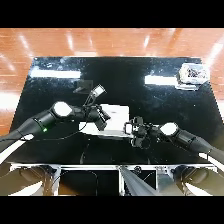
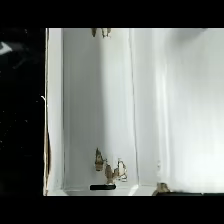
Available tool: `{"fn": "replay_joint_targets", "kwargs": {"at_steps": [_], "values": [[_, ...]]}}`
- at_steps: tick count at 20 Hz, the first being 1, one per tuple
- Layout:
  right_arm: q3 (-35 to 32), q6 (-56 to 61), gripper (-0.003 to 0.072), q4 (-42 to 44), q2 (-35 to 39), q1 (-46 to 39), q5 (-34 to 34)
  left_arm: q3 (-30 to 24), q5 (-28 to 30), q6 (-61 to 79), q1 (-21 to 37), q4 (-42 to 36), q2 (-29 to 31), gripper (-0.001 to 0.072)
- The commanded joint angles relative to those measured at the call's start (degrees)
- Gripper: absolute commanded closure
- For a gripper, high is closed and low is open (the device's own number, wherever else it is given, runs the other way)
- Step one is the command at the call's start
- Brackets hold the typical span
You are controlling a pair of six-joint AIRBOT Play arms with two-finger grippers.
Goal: Fold the box and place the chain.
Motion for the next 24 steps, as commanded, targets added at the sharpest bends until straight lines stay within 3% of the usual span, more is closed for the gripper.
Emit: {"fn": "replay_joint_targets", "kwargs": {"at_steps": [1,16,20,24], "values": [[0.02,0.0,0.0064,0.0,0.02,0.02,0.0,-1.86,3.17,-0.15,-0.7,0.09,-0.2,0.0692],[0.02,0.0,0.0065,-0.02,0.0,0.02,0.0,-2.19,1.31,-0.13,-0.57,0.11,-0.5,0.0691],[0.02,0.0,0.0064,-0.02,0.0,0.02,0.0,-1.55,1.09,-1.86,0.83,0.09,1.77,0.0691],[0.02,0.02,0.0064,0.11,0.02,0.02,0.0,-1.55,-4.96,-1.86,4.22,5.2,6.69,0.0691]]}}
